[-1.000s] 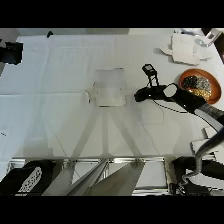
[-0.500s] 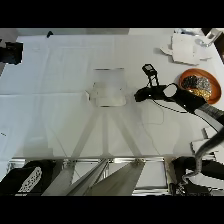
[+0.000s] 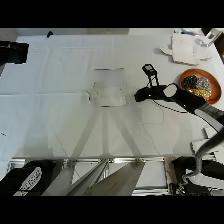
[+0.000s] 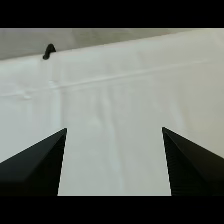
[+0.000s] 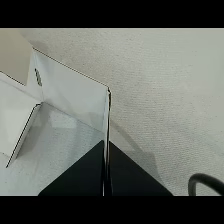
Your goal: Fold the box and place the chain.
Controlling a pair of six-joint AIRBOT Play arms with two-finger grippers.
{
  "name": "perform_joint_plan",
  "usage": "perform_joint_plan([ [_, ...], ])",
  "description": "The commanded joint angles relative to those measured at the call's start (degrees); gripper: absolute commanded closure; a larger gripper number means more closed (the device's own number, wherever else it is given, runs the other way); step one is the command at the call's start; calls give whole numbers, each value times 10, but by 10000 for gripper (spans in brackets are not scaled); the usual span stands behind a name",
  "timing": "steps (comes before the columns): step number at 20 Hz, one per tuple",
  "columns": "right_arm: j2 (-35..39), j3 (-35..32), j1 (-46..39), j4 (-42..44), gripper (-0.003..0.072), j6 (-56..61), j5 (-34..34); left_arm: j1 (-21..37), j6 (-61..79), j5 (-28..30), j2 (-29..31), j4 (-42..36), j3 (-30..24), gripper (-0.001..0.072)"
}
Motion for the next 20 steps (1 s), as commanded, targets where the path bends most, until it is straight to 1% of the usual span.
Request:
perform_joint_plan([
  [1,0,0,0,0,674,0,0,-26,30,-27,-49,-9,1,81],
  [3,0,0,0,0,674,0,0,-60,72,-45,-93,-29,5,80],
  [5,0,0,0,0,674,0,0,-82,130,-83,-143,-82,24,78],
  [7,0,0,0,0,674,0,0,-83,177,-158,-211,-144,69,73],
  [9,0,0,0,0,674,0,0,-83,215,-266,-285,-166,132,53],
  [10,0,0,0,0,674,0,0,-83,232,-310,-320,-179,161,10],
  [11,0,0,0,0,674,0,0,-83,235,-334,-349,-190,183,14],
  [12,0,0,0,0,674,0,0,-84,238,-346,-376,-201,204,13],
  [14,0,0,0,0,674,0,0,-84,303,-389,-423,-233,232,13],
  [16,0,0,0,0,674,0,0,-84,385,-430,-454,-297,236,14],
  [18,0,0,0,0,674,0,0,-84,435,-434,-475,-361,236,14],
  [20,0,0,0,0,674,0,0,-85,477,-435,-494,-394,235,15],
])
